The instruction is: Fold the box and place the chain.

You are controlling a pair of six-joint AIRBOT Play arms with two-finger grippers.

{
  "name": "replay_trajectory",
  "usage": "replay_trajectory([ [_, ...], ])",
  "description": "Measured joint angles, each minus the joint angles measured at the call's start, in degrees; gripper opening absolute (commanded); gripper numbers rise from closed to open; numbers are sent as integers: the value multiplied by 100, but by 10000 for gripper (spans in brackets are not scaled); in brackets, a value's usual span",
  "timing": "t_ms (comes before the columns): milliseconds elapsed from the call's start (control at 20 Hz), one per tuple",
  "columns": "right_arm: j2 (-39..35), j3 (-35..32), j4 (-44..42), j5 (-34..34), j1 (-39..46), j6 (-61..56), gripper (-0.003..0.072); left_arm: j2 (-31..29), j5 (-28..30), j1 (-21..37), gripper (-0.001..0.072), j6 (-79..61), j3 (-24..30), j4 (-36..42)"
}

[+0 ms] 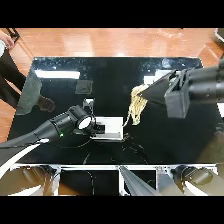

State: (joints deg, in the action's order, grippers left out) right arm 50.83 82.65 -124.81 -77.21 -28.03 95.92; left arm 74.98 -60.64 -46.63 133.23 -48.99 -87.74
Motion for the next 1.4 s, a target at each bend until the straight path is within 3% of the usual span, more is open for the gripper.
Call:
replay_trajectory([
  [400,87,-57,-55,474,-595,-79,15,0,11,0,22,0,0,-2],
  [1400,634,-796,-17,988,-669,190,16,0,17,0,22,0,0,-26],
])
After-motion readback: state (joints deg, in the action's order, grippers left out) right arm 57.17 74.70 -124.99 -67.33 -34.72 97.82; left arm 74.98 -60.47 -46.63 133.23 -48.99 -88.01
